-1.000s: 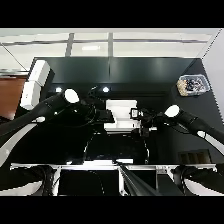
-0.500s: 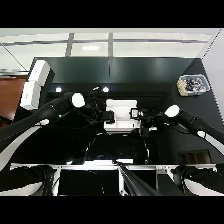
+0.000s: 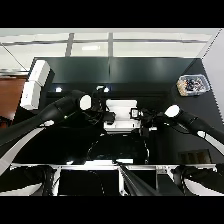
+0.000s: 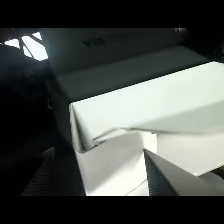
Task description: Fold the box and place the chain.
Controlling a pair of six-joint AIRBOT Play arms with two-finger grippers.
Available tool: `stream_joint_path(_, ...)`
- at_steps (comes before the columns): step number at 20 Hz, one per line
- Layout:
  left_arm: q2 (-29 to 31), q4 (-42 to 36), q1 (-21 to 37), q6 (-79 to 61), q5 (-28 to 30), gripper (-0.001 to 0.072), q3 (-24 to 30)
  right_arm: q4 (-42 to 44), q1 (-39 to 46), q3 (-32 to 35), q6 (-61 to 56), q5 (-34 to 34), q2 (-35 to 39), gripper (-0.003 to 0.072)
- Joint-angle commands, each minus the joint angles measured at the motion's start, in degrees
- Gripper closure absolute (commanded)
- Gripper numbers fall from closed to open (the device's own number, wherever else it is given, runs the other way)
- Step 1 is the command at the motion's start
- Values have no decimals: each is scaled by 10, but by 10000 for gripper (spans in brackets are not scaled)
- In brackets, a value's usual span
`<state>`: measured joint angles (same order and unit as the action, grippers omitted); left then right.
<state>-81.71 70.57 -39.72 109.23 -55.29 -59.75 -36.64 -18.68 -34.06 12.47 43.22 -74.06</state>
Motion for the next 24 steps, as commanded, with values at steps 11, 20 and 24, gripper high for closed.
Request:
stream_joint_path(11,-26,98,-62,152,-35,204,-37,0,0,0,0,0,0,517)
stream_joint_path(20,-107,150,-66,216,-142,211,-116,0,0,0,0,0,0,517)
stream_joint_path(24,-107,164,-67,246,-171,222,-116,0,0,0,0,0,0,517)
